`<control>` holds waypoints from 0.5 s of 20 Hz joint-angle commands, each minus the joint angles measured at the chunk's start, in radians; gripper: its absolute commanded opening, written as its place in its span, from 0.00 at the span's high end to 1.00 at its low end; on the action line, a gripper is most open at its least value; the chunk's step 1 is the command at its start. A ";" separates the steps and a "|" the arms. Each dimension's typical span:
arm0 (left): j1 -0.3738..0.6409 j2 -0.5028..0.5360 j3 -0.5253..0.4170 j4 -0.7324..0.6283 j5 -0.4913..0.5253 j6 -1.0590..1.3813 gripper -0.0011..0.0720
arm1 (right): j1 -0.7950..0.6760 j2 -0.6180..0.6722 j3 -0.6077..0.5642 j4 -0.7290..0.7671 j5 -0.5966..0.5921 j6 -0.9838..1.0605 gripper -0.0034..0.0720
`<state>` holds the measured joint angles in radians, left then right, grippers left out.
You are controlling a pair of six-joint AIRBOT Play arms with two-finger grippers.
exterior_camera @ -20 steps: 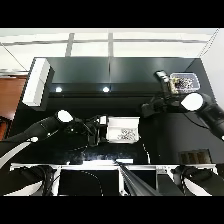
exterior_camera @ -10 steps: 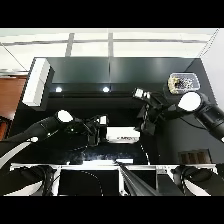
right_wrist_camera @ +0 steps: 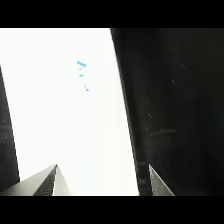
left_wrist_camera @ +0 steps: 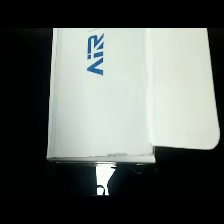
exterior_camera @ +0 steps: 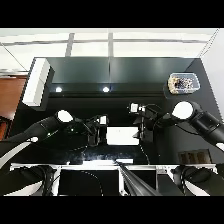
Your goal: Fold the box and place the chain.
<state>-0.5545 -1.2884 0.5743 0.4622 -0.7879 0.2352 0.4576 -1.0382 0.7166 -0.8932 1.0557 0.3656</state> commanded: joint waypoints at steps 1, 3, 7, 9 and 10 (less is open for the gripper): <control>0.000 -0.001 0.001 0.000 0.000 0.000 0.44 | 0.047 0.001 -0.003 0.003 0.006 -0.030 0.07; 0.000 -0.001 0.001 0.000 0.000 0.000 0.44 | 0.075 0.001 -0.003 0.002 0.005 -0.030 0.07; 0.000 -0.001 0.001 0.000 0.000 0.000 0.43 | 0.083 0.000 -0.005 -0.002 -0.051 -0.030 0.06; 0.000 -0.001 0.001 0.000 0.000 0.000 0.44 | 0.083 -0.003 -0.007 -0.001 -0.086 -0.030 0.07; 0.000 -0.001 0.001 0.000 0.000 0.000 0.43 | 0.083 -0.008 -0.007 -0.001 -0.095 -0.031 0.06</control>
